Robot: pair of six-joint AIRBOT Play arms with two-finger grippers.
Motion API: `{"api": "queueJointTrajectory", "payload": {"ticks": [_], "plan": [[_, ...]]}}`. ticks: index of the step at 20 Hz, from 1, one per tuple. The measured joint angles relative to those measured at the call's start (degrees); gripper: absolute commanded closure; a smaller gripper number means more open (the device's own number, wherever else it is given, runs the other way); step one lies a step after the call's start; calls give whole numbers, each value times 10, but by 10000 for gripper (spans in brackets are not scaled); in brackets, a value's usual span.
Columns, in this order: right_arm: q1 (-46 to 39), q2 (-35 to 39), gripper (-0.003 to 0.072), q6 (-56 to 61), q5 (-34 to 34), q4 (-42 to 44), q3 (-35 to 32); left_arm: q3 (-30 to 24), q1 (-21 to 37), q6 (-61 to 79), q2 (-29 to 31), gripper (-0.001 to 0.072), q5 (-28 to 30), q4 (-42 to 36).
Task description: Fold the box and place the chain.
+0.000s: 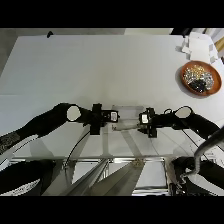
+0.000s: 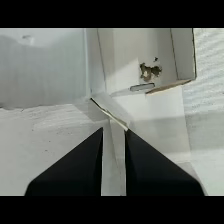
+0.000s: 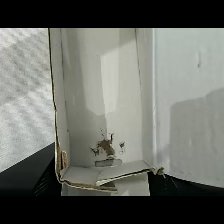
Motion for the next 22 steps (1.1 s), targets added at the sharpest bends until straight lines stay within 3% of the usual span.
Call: {"api": "queueJointTrajectory", "payload": {"ticks": [13,22], "plan": [[0,0,367,0,0,0,0,0,-26,41,-10,579,10,-42],[0,0,367,0,0,0,0,0,-43,57,-17,579,49,-78]]}}
